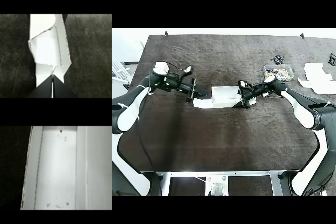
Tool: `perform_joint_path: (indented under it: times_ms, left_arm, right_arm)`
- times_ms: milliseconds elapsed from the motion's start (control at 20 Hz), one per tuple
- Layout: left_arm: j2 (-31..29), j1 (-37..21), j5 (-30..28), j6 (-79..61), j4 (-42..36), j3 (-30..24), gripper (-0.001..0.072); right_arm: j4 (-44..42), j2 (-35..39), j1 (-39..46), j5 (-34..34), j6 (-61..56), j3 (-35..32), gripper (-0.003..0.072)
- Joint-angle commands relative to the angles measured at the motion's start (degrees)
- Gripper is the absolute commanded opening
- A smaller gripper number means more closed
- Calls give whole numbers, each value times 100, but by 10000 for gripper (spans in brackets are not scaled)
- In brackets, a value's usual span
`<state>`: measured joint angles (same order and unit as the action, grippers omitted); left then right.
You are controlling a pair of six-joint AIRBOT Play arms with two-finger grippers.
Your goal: Fold the box and place the chain.
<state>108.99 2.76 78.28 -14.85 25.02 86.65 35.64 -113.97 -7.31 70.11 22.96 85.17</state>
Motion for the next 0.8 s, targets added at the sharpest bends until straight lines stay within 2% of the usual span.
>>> perform_joint_path:
  times_ms: [0, 250, 450, 650, 750]
  left_arm:
    - [-17, -365, 271, 496, -319, -105, 16]
    - [-33, -754, 236, 1340, -308, -514, 16]
    - [-33, -986, -201, 2653, -179, -616, 16]
    - [-33, -905, -728, 4677, 487, -616, 16]
    - [-74, -813, -957, 5414, 1209, -614, 16]
  right_arm:
    - [-2, 0, 0, 2, -2, -2, 584]
    - [-2, 0, 0, 2, -2, -2, 585]
    - [-2, 0, 0, 2, -2, -4, 585]
    - [-2, 0, 2, 2, -2, -4, 585]
    - [-2, 0, 2, 2, -2, -4, 585]
